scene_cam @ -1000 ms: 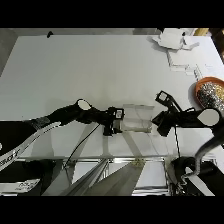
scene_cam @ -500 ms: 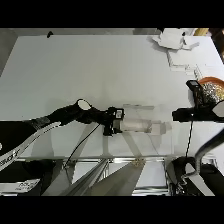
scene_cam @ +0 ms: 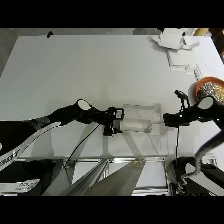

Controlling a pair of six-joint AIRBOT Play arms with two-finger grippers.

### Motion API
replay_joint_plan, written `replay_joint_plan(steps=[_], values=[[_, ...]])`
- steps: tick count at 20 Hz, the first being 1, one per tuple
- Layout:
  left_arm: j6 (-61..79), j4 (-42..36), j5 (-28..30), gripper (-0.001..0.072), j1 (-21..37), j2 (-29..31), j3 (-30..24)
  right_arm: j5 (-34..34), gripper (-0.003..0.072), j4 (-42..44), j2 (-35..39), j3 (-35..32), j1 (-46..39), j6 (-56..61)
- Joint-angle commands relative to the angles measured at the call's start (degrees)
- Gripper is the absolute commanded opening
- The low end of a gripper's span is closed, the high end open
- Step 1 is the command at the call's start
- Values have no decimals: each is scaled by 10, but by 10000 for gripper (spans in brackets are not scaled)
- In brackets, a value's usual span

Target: Fold the box and place the chain.

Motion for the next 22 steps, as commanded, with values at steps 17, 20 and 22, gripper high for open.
replay_joint_plan(steps=[17,20,22], values=[[0,0,0,313,0,0,0,47,44,106,103,-32,51,-56],[0,0,0,313,0,0,0,34,206,112,103,-32,84,-59],[0,0,0,313,0,0,0,29,206,115,103,-32,102,-59]])
